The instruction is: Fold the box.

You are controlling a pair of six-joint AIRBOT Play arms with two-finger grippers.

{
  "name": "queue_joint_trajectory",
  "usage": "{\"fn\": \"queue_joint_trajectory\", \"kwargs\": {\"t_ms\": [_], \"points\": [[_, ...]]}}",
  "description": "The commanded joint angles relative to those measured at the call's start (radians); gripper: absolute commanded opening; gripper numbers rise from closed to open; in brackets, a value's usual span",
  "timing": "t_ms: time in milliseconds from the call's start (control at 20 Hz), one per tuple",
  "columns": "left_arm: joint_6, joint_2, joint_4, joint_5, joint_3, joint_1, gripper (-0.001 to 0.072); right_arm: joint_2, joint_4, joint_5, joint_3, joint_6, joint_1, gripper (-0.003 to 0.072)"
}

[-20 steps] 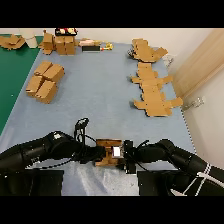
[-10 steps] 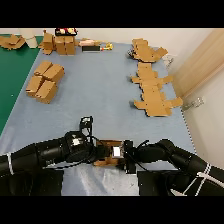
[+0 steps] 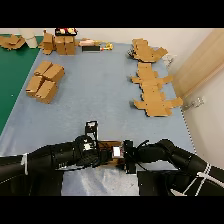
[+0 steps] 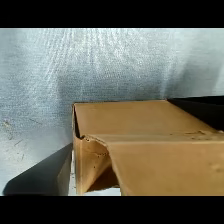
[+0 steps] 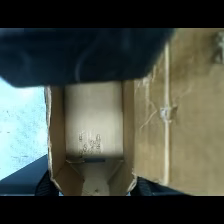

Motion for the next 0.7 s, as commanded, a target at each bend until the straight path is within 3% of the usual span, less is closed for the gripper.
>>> {"fn": "queue_joint_trajectory", "kwargs": {"t_ms": [0, 450, 500, 550, 650], "points": [[0.001, -0.035, 0.001, -0.037, 0.016, -0.003, 0.042, 0.0, 0.0, 0.0, 0.001, 0.0, -0.001, 0.0435], [0.035, -0.085, 0.032, -0.061, 0.049, -0.003, 0.0419, 0.0, 0.0, 0.0, 0.001, 0.0, -0.001, 0.0434], [0.035, -0.086, 0.037, -0.064, 0.049, -0.002, 0.0382, 0.0, 0.0, 0.0, 0.001, 0.0, -0.001, 0.0434], [0.038, -0.086, 0.047, -0.064, 0.049, -0.001, 0.0258, 0.0, 0.0, 0.001, 0.001, 0.0, -0.001, 0.0434], [0.043, -0.086, 0.049, -0.052, 0.049, -0.003, 0.0225, 0.0, 0.0, 0.001, 0.001, 0.0, -0.001, 0.0434]]}}
